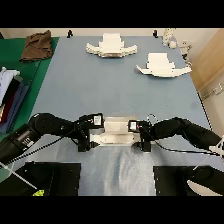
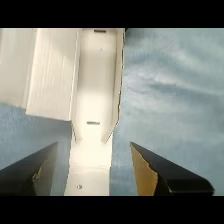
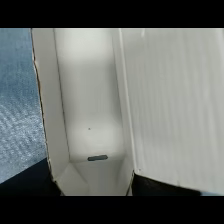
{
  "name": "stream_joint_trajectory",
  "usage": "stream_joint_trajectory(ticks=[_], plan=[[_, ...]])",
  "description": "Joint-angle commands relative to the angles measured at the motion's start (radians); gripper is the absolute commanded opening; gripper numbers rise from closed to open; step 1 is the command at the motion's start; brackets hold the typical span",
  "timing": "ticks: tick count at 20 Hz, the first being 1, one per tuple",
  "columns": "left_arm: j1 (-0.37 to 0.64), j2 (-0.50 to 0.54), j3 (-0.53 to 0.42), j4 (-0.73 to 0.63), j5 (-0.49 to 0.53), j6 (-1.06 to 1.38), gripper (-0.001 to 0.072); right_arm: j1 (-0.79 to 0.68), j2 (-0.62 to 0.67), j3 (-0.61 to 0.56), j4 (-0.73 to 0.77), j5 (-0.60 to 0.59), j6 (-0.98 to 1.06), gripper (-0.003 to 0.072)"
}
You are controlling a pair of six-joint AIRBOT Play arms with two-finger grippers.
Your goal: Fold the box.
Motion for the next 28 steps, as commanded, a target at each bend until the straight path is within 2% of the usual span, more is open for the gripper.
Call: stream_joint_trajectory(ticks=[1, 4, 8, 9, 11, 12, 14, 15, 21, 25, 26, 27, 28], plan=[[0.034, -0.025, -0.087, -0.066, 0.089, 0.193, 0.0689, 0.0, 0.0, 0.0, 0.0, 0.001, 0.001, 0.0443], [0.033, -0.101, -0.09, -0.135, 0.1, 0.239, 0.0688, 0.0, 0.0, 0.0, 0.0, 0.001, 0.001, 0.0444], [0.032, -0.171, -0.089, -0.147, 0.17, 0.243, 0.0688, 0.0, 0.0, 0.0, 0.0, 0.0, 0.001, 0.0443], [0.032, -0.18, -0.089, -0.164, 0.185, 0.244, 0.0645, 0.0, 0.0, 0.0, 0.0, 0.0, 0.001, 0.0443], [0.021, -0.188, -0.089, -0.188, 0.19, 0.274, 0.0338, 0.0, 0.0, 0.0, 0.0, 0.0, 0.001, 0.0444], [0.013, -0.19, -0.089, -0.211, 0.19, 0.293, 0.0247, 0.0, 0.0, 0.0, 0.0, 0.0, 0.001, 0.0443], [-0.004, -0.192, -0.089, -0.267, 0.191, 0.33, 0.0171, 0.0, 0.0, 0.0, 0.0, 0.0, 0.001, 0.0443], [-0.01, -0.196, -0.088, -0.284, 0.191, 0.342, 0.0104, 0.0, 0.0, 0.0, 0.0, 0.0, 0.001, 0.0443], [-0.034, -0.251, -0.085, -0.373, 0.196, 0.382, 0.0103, 0.0, 0.0, 0.0, 0.0, 0.001, 0.001, 0.0443], [-0.042, -0.272, -0.083, -0.38, 0.242, 0.382, 0.0108, 0.0, 0.0, 0.0, 0.0, 0.0, 0.001, 0.0443], [-0.042, -0.272, -0.084, -0.38, 0.242, 0.381, 0.0237, 0.0, 0.0, 0.0, 0.0, 0.0, 0.001, 0.0444], [-0.042, -0.272, -0.084, -0.38, 0.241, 0.381, 0.0442, 0.0, 0.0, 0.0, 0.0, 0.001, 0.001, 0.0444], [-0.042, -0.272, -0.084, -0.38, 0.241, 0.381, 0.0534, 0.0, 0.0, 0.0, 0.0, 0.0, 0.001, 0.0443]])
